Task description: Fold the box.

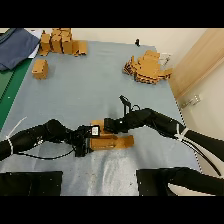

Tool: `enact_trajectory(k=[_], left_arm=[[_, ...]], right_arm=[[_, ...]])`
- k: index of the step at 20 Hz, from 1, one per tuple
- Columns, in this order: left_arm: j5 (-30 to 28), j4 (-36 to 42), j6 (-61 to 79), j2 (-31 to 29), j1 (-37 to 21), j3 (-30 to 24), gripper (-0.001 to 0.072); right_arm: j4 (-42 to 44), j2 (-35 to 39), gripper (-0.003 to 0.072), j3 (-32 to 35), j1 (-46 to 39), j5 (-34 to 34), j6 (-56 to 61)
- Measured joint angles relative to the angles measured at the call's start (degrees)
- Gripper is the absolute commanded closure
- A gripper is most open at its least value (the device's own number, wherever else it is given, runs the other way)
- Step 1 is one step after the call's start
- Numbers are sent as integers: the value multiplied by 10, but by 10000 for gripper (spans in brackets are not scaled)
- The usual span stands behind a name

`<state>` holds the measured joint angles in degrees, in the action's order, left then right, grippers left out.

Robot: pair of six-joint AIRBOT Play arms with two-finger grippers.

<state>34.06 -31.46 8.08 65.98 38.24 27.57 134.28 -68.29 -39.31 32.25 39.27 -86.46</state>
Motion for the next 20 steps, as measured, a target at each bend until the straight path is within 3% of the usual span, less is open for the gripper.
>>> enact_trajectory(k=[7, 12, 19, 20], left_arm=[[0, 0, 0, 0, 0, 0, 354], [0, 0, 0, 0, 0, 0, 354], [0, 0, 0, 0, 0, 0, 355], [0, 0, 0, 0, 0, 0, 355]], right_arm=[[-48, -37, 683, -8, -1, 0, -11], [-109, 4, 684, -23, -9, 12, -10], [-219, 147, 681, -36, 16, 200, -35], [-230, 163, 594, -35, 23, 219, -45]])
